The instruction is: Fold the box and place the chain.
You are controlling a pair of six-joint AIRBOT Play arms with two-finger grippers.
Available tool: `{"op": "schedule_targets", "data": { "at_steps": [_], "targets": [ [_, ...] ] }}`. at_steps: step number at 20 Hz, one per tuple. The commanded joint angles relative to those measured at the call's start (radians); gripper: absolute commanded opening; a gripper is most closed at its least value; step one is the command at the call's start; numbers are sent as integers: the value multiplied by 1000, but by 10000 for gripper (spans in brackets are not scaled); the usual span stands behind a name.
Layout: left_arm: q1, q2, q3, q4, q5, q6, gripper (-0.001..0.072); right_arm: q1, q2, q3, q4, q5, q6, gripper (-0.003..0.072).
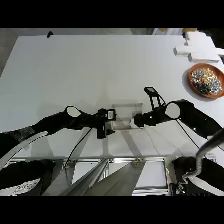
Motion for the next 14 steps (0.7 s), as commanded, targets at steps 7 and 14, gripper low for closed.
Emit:
{"op": "schedule_targets", "data": {
  "at_steps": [7,14],
  "targets": [
    [0,0,0,0,0,1,167,136,-133,125,-259,79,307,305],
    [0,0,0,0,0,1,167,171,-181,125,-293,95,385,169]
  ]
}}
